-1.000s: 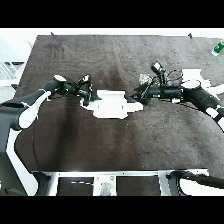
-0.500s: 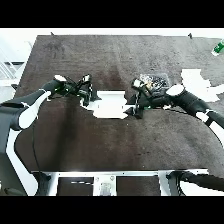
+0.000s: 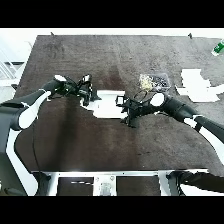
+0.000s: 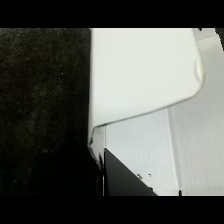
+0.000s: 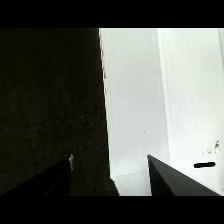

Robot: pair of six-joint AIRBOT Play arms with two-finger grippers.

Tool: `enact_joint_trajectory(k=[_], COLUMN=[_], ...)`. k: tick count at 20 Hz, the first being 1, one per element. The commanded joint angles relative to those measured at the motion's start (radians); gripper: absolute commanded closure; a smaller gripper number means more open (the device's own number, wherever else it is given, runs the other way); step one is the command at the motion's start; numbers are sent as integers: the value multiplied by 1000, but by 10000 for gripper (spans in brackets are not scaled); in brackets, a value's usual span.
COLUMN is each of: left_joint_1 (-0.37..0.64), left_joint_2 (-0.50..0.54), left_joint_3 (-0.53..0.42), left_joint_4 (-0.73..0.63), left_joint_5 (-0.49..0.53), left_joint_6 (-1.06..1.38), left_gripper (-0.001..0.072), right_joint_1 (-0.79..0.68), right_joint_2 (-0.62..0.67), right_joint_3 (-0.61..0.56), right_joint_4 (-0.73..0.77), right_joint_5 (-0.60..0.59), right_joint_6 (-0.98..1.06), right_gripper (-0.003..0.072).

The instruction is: Fold the box and place the chain.

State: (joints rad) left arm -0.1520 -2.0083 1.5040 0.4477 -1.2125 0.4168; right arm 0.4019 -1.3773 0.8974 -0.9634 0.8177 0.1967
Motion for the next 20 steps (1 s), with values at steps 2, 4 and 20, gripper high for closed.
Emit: enact_joint_trajectory(k=[2,4,20], left_joint_1=[1,1,1], left_joint_2=[0,0,0], left_joint_3=[-1,-1,-1], left_joint_4=[0,0,0], left_joint_5=[0,0,-2], left_joint_6=[0,0,0], left_gripper=[693,693,693], right_joint_1=[34,34,-24], right_joint_2=[-3,-11,3], right_joint_3=[-51,-58,-14], right_joint_4=[-32,-32,60], right_joint_5=[-183,-243,-350], right_joint_6=[5,5,-36], right_gripper=[138,137,19])
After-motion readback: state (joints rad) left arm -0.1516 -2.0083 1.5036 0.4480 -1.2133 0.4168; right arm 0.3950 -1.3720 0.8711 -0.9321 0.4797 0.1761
